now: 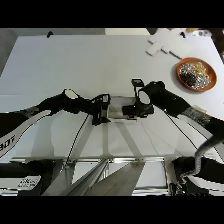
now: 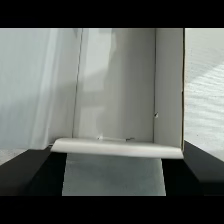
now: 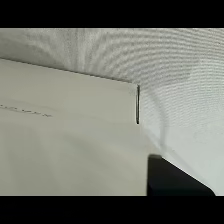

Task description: Fold the box and place the chain.

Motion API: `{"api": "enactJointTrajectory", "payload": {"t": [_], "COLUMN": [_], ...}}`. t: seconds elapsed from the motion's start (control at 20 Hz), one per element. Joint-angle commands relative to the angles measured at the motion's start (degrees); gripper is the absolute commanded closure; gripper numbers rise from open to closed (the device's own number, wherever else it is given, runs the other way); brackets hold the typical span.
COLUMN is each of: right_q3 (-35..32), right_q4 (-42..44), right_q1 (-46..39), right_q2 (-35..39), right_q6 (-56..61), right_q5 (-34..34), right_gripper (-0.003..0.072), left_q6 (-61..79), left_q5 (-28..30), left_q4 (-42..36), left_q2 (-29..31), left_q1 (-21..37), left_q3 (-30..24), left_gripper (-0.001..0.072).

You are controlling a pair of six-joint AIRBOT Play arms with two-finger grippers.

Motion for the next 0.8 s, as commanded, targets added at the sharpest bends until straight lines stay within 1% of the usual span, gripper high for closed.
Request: {"api": "enactJointTrajectory", "payload": {"t": [0.0, 0.25, 0.45, 0.5, 0.55, 0.75], "right_q3": [0.1, 0.1, 0.1, 0.1, 0.1, 0.1], "right_q4": [0.1, 0.0, -3.4, -3.3, -3.2, -3.8], "right_q1": [1.3, 2.0, 1.9, 1.9, 1.9, 1.4], "right_q2": [0.0, 0.0, -0.2, -0.6, -1.2, -1.9], "right_q6": [0.4, 1.0, 4.0, 4.3, 4.5, 8.5], "right_q5": [-1.1, -1.2, -0.5, -0.5, -0.5, -0.8], "right_gripper": [0.0395, 0.0395, 0.0398, 0.0469, 0.0497, 0.0497], "left_q6": [0.0, 0.0, 0.0, 0.0, 0.0, 0.0], "left_q5": [0.0, 0.0, 0.0, 0.0, 0.0, 0.0], "left_q4": [0.0, 0.0, 0.0, 0.0, 0.0, 0.0], "left_q2": [0.0, 0.0, 0.0, 0.0, 0.0, 0.0], "left_q1": [0.0, 0.0, 0.0, 0.0, 0.0, 0.0], "left_q3": [0.0, 0.0, 0.0, 0.0, 0.0, 0.0], "left_gripper": [0.0319, 0.0319, 0.0319, 0.0319, 0.0319, 0.0319]}}
